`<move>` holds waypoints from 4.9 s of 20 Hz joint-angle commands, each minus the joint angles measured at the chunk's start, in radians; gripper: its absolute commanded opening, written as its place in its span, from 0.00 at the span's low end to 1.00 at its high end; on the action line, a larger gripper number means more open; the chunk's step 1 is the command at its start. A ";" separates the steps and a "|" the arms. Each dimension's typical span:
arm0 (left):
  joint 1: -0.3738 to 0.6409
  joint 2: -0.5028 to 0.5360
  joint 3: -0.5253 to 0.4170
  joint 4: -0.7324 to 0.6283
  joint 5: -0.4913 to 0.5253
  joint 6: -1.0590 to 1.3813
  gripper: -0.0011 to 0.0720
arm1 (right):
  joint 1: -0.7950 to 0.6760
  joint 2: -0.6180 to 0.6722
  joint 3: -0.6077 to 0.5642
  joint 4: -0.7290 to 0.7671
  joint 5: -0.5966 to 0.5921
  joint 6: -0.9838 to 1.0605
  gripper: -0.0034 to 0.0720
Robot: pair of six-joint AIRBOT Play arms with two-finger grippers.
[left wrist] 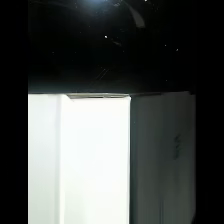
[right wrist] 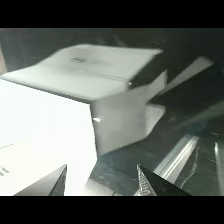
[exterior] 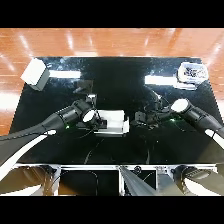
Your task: Fold the box and place the chain.
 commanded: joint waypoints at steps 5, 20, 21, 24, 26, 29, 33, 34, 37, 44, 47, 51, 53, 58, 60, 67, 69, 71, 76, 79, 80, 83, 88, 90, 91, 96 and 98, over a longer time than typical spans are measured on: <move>0.000 -0.001 0.000 0.000 0.002 0.000 0.04 | 0.087 -0.001 0.072 0.043 -0.003 -0.006 0.75; -0.006 -0.001 0.000 0.004 0.002 0.018 0.04 | 0.435 -0.047 0.219 -0.576 -0.106 0.668 0.99; -0.006 -0.001 0.000 0.003 0.002 0.018 0.04 | 0.454 -0.065 0.241 -0.628 -0.088 0.717 0.99; -0.006 -0.001 0.000 0.003 0.002 0.018 0.04 | 0.532 -0.117 0.314 -0.848 -0.014 0.873 0.99; -0.006 -0.001 0.000 0.003 0.002 0.018 0.04 | 0.568 -0.147 0.334 -0.942 0.053 0.925 0.99; -0.006 -0.001 0.000 0.004 0.002 0.018 0.04 | 0.578 -0.185 0.334 -0.945 0.079 0.933 0.99; -0.006 -0.001 0.000 0.004 -0.001 0.018 0.04 | 0.578 -0.195 0.335 -0.946 0.067 0.930 0.76; -0.006 -0.001 0.000 0.004 -0.001 0.018 0.04 | 0.578 -0.197 0.335 -0.946 0.069 0.930 0.76; -0.006 -0.001 0.000 0.004 -0.002 0.018 0.04 | 0.578 -0.209 0.335 -0.942 0.068 0.919 0.76; -0.006 -0.001 0.000 0.004 -0.002 0.018 0.04 | 0.576 -0.234 0.335 -0.925 0.059 0.907 0.76; -0.006 -0.001 0.000 0.004 -0.002 0.018 0.04 | 0.576 -0.248 0.335 -0.906 0.045 0.889 0.76; -0.006 -0.001 0.000 0.004 -0.002 0.018 0.04 | 0.575 -0.251 0.335 -0.905 0.030 0.887 0.76; -0.006 -0.001 0.000 0.004 -0.002 0.018 0.04 | 0.575 -0.258 0.335 -0.904 0.028 0.880 0.76; -0.006 -0.001 0.000 0.004 -0.002 0.018 0.04 | 0.574 -0.260 0.335 -0.904 0.017 0.858 0.76; -0.006 -0.001 0.000 0.004 -0.002 0.018 0.04 | 0.574 -0.260 0.335 -0.901 0.017 0.842 0.34; -0.006 -0.001 0.000 0.004 -0.002 0.019 0.04 | 0.574 -0.260 0.335 -0.857 -0.004 0.795 0.08; -0.006 -0.001 0.000 0.004 -0.002 0.018 0.04 | 0.574 -0.260 0.335 -0.855 -0.004 0.795 0.20; -0.006 -0.001 0.000 0.004 -0.002 0.018 0.04 | 0.574 -0.260 0.335 -0.855 -0.002 0.791 0.62; -0.006 -0.001 0.000 0.003 -0.002 0.018 0.04 | 0.574 -0.260 0.335 -0.854 -0.001 0.769 0.14; -0.006 -0.001 0.000 0.004 -0.002 0.019 0.04 | 0.574 -0.260 0.335 -0.854 0.000 0.760 0.08; -0.006 -0.001 0.000 0.004 -0.002 0.018 0.04 | 0.574 -0.260 0.335 -0.853 0.000 0.760 0.08; -0.006 -0.001 0.000 0.003 -0.002 0.018 0.04 | 0.574 -0.260 0.335 -0.836 0.011 0.757 0.63; -0.006 -0.001 0.000 0.004 -0.002 0.018 0.04 | 0.574 -0.229 0.335 -0.848 0.051 0.715 0.66; -0.006 -0.001 0.000 0.003 -0.002 0.018 0.04 | 0.576 -0.182 0.335 -0.882 0.061 0.715 0.66; -0.006 -0.001 0.000 0.003 -0.002 0.018 0.04 | 0.576 -0.150 0.335 -0.904 0.080 0.715 0.66; -0.006 -0.001 0.000 0.004 0.003 0.018 0.04 | 0.577 -0.015 0.335 -0.954 0.162 0.703 0.66; -0.006 -0.001 0.000 0.004 0.003 0.018 0.04 | 0.577 0.042 0.331 -0.970 0.243 0.681 0.66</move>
